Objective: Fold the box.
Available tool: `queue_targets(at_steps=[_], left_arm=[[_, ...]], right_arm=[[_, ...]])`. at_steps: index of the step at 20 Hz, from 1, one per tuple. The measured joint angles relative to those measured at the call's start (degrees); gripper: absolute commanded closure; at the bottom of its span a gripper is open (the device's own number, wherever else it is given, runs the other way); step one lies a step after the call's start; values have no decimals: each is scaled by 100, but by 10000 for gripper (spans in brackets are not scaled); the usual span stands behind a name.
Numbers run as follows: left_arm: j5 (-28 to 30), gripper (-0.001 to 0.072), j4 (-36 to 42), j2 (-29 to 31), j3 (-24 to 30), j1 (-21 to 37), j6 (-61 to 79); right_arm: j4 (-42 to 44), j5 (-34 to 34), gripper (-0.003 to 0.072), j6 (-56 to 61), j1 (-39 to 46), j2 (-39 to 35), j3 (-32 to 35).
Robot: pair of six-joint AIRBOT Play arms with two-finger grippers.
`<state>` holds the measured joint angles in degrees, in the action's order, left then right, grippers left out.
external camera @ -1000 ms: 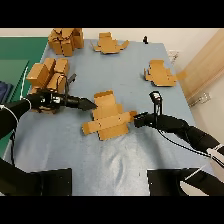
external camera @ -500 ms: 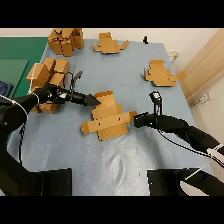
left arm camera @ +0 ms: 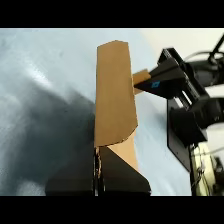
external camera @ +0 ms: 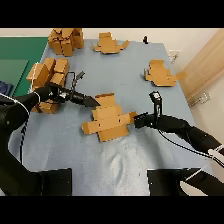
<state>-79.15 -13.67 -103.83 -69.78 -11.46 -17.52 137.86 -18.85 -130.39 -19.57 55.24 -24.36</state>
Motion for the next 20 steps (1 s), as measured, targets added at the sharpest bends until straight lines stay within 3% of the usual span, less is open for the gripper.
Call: queue_targets(at_steps=[1,4,9,12,15,20], left_arm=[[-68,697,-42,4,-85,-9,155],[-216,698,-348,114,-431,-111,662],[61,700,-927,573,-599,-463,1987],[616,700,-1073,1038,-160,-721,2852],[1167,699,-894,1613,667,-817,3644],[1491,696,-457,2164,1694,-715,4315]], right_arm=[[-170,-144,309,2,31,-85,-22],[-988,-684,308,258,203,-442,-87],[-3351,-2166,306,1088,361,-1180,-319],[-3971,-2721,306,1029,114,-1495,-404],[-4188,-2977,308,857,-553,-1631,-455],[-4328,-2850,310,793,-2107,-1375,-476]])
